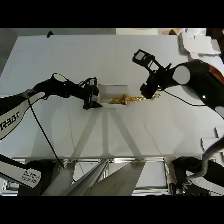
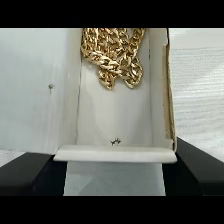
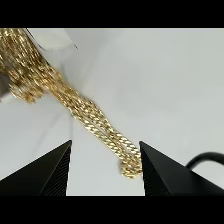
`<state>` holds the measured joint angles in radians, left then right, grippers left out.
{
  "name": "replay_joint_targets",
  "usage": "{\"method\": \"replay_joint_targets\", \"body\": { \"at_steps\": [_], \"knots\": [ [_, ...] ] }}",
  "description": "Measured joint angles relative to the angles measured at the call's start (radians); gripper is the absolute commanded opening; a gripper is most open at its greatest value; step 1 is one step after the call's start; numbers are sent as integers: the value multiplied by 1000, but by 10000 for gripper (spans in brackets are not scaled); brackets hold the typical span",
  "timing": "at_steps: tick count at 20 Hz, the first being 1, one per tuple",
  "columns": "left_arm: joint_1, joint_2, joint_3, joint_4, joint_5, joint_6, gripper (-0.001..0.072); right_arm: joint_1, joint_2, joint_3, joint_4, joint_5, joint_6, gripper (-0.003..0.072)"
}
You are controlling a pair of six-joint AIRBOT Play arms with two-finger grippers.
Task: Fold the box and place the chain.
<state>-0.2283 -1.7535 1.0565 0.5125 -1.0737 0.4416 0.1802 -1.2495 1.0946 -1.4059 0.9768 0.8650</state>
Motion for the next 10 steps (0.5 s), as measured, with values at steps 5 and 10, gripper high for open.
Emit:
{"method": "replay_joint_targets", "body": {
  "at_steps": [5,10],
  "knots": [
    [0,0,0,0,0,0,276,-80,-161,0,163,8,-472,486],
    [0,0,0,0,0,0,276,-97,-299,0,334,-15,-824,480]
  ]
}}
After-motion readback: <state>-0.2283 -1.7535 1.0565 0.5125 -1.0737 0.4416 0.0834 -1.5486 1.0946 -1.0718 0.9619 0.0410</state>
